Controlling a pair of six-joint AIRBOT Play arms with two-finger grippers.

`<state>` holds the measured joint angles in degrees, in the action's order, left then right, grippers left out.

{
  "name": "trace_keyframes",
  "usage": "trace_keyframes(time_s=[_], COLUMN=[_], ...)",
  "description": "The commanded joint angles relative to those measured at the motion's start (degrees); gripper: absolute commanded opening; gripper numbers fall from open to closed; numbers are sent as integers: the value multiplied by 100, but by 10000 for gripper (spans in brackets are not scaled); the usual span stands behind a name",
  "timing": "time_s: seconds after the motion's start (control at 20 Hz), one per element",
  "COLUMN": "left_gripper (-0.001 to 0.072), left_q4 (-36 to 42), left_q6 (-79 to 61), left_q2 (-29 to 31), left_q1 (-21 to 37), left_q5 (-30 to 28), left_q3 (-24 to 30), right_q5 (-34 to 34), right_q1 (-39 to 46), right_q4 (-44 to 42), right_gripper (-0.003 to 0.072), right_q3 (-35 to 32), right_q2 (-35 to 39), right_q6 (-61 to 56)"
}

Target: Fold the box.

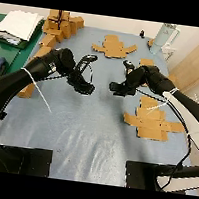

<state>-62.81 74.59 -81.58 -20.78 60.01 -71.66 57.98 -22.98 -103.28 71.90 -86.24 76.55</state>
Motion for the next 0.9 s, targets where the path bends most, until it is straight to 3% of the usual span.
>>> trace_keyframes(time_s=[0.0, 0.75, 0.85], left_gripper=[15, 15, 15], left_q4=[0, 2, 4], left_q6=[-2, -2, 0], left_q2=[-2, -4, -4], left_q1=[4, 4, 4], left_q5=[-2, -26, -481], left_q3=[-4, -4, -4], right_q5=[0, -122, -306], right_q1=[2, 2, 2], right_q4=[0, -33, -177], right_gripper=[4, 4, 4], right_q3=[4, 4, 7], right_q2=[0, 0, 0], right_q6=[0, -9, -63])
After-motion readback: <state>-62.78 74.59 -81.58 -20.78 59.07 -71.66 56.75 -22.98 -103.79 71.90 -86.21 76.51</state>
